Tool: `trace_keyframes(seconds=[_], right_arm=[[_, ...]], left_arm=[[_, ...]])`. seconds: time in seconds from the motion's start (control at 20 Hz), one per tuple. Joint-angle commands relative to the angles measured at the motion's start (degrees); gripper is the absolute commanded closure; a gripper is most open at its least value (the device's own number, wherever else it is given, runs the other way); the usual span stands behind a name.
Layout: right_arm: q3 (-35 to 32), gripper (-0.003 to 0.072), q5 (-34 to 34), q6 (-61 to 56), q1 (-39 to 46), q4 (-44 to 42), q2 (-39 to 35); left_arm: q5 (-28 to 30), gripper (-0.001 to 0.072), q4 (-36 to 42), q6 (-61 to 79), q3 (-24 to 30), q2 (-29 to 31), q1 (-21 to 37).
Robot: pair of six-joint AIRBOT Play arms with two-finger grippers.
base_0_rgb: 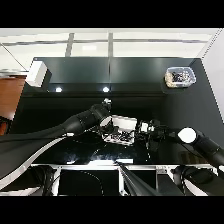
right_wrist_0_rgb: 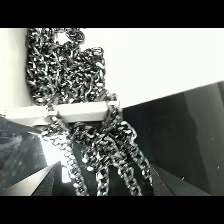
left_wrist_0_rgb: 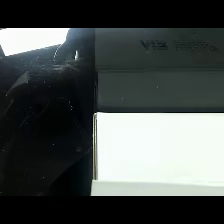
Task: Fold the box and place the chain.
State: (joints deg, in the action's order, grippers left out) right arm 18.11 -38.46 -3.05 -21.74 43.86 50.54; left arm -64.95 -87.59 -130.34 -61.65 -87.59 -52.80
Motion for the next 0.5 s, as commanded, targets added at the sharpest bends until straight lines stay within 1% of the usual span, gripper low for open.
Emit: trace_keyframes(seconds=[0.0,0.15,0.35,0.45], right_arm=[[1.77,-0.0016,-0.26,3.93,-0.04,-0.81,4.66],[1.77,-0.0016,-2.71,5.46,-0.04,-0.52,6.82],[1.77,-0.0016,0.87,6.34,-0.04,-1.2,7.15],[1.77,-0.0016,1.4,6.34,-0.04,-2.86,8.0]], left_arm=[[0.09,0.0677,0.0,0.0,-0.02,0.0,0.04],[0.11,0.0677,0.0,0.0,-0.02,0.0,0.04],[0.11,0.0677,-0.02,0.0,-0.02,0.0,0.04],[0.11,0.0677,0.0,0.0,-0.02,0.0,0.04]])
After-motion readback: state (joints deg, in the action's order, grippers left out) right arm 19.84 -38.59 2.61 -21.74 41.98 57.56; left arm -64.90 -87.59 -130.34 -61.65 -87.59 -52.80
